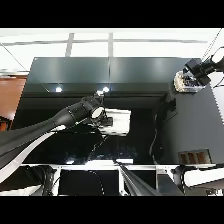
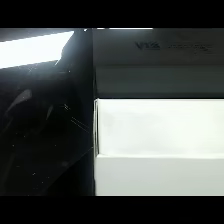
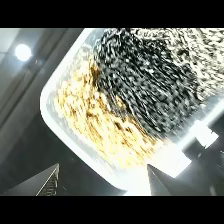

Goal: Fold the box and place the chain.

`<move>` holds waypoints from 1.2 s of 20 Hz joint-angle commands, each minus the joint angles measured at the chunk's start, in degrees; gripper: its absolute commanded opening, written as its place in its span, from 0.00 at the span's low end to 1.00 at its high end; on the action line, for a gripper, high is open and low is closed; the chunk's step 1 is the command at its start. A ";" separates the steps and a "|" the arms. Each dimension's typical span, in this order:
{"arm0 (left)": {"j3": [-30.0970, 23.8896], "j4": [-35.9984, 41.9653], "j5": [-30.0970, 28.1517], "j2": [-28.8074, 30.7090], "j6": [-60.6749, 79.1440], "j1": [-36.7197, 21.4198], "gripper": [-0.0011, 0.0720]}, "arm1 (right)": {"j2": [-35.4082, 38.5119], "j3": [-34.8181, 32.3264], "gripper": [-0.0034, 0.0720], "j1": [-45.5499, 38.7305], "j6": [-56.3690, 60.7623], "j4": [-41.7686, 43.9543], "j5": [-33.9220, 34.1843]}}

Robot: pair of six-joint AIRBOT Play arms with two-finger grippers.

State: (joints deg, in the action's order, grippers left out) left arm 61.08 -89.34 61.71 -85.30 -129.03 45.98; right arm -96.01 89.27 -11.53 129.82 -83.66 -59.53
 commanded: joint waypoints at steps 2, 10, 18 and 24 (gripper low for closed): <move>0.04 -0.20 0.02 0.02 -0.02 -0.04 0.05 | -7.69 7.48 0.83 -1.49 3.96 2.80 -1.68; 0.04 -0.20 0.04 0.00 -0.02 -0.04 0.05 | -10.91 7.69 0.81 -1.77 4.98 6.73 -0.72; 0.04 -0.20 0.04 0.00 -0.02 -0.04 0.05 | -13.20 7.69 0.57 -1.64 4.63 6.97 -0.20; 0.04 -0.20 0.04 0.00 -0.04 -0.04 0.05 | -9.55 7.98 0.06 -1.68 -6.82 7.15 -2.97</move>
